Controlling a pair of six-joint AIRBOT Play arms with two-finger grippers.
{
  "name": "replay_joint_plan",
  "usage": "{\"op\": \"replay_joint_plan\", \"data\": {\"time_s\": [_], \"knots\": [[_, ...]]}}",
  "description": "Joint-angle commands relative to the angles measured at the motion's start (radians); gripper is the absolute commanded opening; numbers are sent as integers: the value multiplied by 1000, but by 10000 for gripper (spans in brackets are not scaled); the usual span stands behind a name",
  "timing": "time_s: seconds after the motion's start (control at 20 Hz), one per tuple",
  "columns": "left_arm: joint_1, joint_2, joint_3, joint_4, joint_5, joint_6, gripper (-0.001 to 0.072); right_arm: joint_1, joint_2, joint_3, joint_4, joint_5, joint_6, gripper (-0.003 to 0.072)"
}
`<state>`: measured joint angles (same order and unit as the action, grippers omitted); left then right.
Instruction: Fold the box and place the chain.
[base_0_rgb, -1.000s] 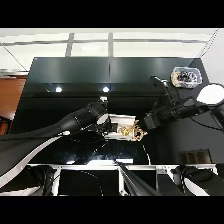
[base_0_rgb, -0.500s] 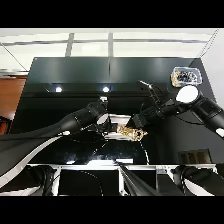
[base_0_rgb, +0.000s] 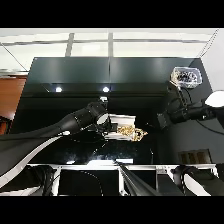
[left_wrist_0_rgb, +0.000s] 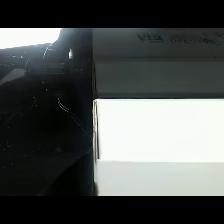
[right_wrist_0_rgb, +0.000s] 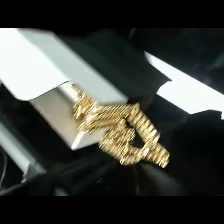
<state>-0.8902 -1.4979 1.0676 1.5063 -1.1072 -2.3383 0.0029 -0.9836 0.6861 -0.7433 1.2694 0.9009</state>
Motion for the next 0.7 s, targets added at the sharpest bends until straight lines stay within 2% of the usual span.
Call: {"op": "replay_joint_plan", "data": {"time_s": [0.0, 0.1, 0.2, 0.3, 0.4, 0.65], "knots": [[0, 0, 0, 0, -1, 0, 31, -29, 37, -181, 66, -238, -282, 720], [0, 0, 0, 0, -1, 0, 31, 40, 37, -250, 33, -313, -497, 720], [0, 0, 0, -1, -1, 0, 31, 115, 37, -282, 32, -356, -738, 720], [0, 0, 0, 0, -1, 0, 31, 177, 36, -293, 28, -417, -893, 720], [0, 0, 0, 0, -1, 0, 31, 224, 30, -293, 29, -467, -964, 720], [0, 0, 0, 0, 0, 0, 31, 311, -8, -294, 13, -473, -993, 720]]}}
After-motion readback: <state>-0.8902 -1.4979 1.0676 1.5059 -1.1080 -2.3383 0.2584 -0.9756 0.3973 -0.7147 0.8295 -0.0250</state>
